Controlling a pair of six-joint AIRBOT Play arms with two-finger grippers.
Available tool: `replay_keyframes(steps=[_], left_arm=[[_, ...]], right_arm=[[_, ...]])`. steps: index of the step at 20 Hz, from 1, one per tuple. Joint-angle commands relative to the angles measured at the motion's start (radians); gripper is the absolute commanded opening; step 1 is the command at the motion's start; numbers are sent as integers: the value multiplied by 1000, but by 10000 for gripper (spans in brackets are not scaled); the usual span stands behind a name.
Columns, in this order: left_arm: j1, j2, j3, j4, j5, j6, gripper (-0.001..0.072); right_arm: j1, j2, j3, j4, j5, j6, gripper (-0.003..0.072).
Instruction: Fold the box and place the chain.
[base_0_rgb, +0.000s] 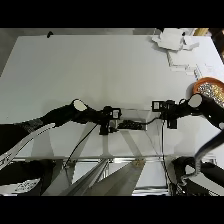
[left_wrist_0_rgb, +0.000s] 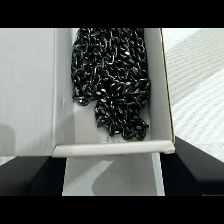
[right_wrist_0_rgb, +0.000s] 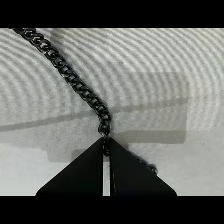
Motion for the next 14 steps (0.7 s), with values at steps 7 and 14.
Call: replay_keyframes(steps=[7,14], left_arm=[[1,0,0,0,0,0,254],[1,0,0,0,-1,0,254]], right_arm=[[1,292,0,8,143,19,18],[14,479,0,547,296,31,19]])
